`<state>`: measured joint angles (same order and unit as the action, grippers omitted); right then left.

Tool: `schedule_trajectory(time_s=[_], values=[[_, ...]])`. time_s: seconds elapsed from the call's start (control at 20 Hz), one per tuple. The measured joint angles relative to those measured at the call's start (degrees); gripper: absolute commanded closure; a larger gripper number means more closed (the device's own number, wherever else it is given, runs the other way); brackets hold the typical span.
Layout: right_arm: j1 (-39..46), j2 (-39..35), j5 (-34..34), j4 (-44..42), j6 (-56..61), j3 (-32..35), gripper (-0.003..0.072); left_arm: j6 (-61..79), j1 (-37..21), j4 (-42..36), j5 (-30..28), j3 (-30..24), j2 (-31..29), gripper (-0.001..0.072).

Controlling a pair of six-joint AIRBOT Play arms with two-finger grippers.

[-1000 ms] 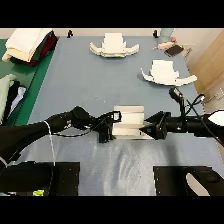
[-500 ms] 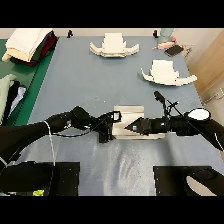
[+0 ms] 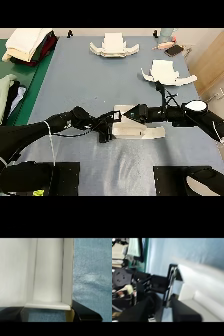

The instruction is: Fold the box.

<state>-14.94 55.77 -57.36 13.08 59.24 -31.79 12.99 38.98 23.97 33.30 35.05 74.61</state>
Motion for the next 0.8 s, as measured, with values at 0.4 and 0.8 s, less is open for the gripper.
schedule_trajectory(time_s=[0.4, 0.8], values=[[0.0, 8.6, 8.9, 11.9, 2.3, -6.4, 0.0678, 0.0, 0.0, 0.0, 0.2, 0.0, 0.0, 0.0229], [-1.7, 17.6, 9.9, 16.4, 0.3, -7.6, 0.0678, 0.0, 0.0, 0.0, 0.2, 0.0, 0.0, 0.0229]])
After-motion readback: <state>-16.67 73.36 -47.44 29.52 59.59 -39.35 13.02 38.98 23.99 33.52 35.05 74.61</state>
